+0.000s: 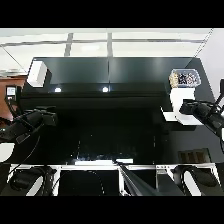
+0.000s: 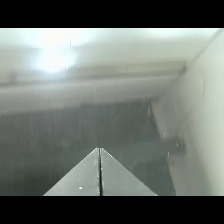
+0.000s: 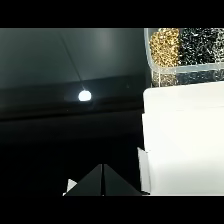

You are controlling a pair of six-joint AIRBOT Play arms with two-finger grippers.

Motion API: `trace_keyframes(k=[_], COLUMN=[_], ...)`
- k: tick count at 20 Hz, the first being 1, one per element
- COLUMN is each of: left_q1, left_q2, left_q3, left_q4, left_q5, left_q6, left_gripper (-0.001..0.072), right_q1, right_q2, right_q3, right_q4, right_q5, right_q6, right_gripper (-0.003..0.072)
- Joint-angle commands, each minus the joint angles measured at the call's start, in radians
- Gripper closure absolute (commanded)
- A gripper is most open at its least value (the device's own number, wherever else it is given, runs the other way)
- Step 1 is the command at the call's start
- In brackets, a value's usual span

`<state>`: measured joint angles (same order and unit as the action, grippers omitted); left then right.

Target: Fold the box and place the chain.

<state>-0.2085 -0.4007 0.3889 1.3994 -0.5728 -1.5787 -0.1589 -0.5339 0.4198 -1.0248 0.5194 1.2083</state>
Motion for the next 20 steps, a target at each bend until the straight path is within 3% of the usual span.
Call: trace_keyframes(k=[1,2,3,4,5,6,8,11,13,15,17,20], left_q1=[-0.001,-0.001,-0.006,-0.015,-0.016,-0.014,-0.013,-0.013,-0.002,0.018,0.018,0.018], left_q2=[-0.045,-0.097,-0.153,-0.219,-0.282,-0.346,-0.453,-0.551,-0.576,-0.577,-0.578,-0.578], left_q3=[-0.014,-0.015,-0.007,0.018,0.053,0.103,0.209,0.346,0.393,0.398,0.397,0.397], left_q4=[-0.093,-0.21,-0.262,-0.252,-0.252,-0.249,-0.14,0.164,0.25,0.231,0.231,0.212], left_q5=[0.232,0.311,0.349,0.339,0.284,0.189,-0.008,-0.243,-0.307,-0.305,-0.308,-0.31], left_q6=[-0.002,0.003,0.027,0.087,0.152,0.219,0.244,0.054,-0.05,-0.05,-0.05,-0.052], left_gripper=[0.0674,0.0537,0.0286,0.0011,-0.0011,-0.0011,-0.0011,-0.0011,-0.0009,-0.0008,-0.0009,-0.0006], right_q1=[0.001,0.001,0.001,0.001,0.001,0.001,0.001,-0.042,-0.126,-0.252,-0.403,-0.599], right_q2=[-0.029,-0.055,-0.088,-0.127,-0.163,-0.201,-0.277,-0.42,-0.536,-0.655,-0.774,-0.931], right_q3=[0.0,0.0,0.0,0.001,0.008,0.029,0.11,0.33,0.492,0.637,0.773,0.909], right_q4=[0.081,0.13,0.175,0.214,0.223,0.219,0.171,-0.19,-0.446,-0.602,-0.6,-0.447], right_q5=[-0.019,-0.037,-0.069,-0.104,-0.11,-0.078,0.017,0.092,0.133,0.193,0.306,0.472], right_q6=[-0.001,-0.001,-0.002,-0.002,-0.005,-0.035,-0.129,0.055,0.236,0.338,0.409,0.342], right_gripper=[0.0674,0.0674,0.0669,0.0447,0.0089,-0.0034,-0.0034,-0.0034,-0.0034,-0.0034,-0.0034,-0.0034])
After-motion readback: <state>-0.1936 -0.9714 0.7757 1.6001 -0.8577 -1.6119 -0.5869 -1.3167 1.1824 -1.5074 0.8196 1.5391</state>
